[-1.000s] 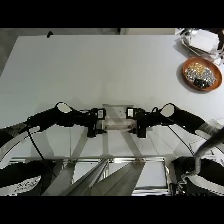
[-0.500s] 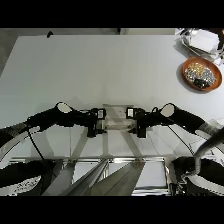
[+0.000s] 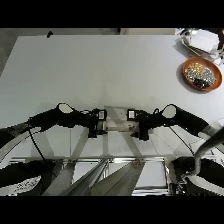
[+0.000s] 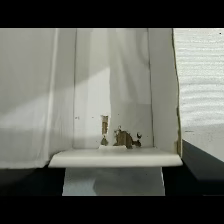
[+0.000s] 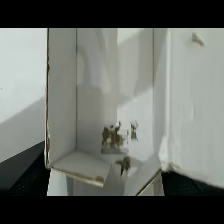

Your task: Fold the box and place the chain.

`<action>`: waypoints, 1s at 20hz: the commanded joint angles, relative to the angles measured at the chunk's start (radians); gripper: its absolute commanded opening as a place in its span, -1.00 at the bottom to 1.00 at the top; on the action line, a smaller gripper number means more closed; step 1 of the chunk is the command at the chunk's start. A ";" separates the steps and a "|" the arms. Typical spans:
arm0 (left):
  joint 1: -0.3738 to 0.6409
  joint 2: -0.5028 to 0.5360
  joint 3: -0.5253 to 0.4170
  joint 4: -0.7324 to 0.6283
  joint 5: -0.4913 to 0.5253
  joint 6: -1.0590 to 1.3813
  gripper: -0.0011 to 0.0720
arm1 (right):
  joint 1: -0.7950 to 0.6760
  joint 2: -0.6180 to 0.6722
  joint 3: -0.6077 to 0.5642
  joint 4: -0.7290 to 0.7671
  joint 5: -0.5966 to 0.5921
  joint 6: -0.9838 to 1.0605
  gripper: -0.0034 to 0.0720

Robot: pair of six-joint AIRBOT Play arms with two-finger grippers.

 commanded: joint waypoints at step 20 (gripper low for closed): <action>0.001 0.001 0.000 0.001 0.000 -0.003 -0.39 | 0.001 0.390 0.001 0.277 -0.224 0.270 -0.88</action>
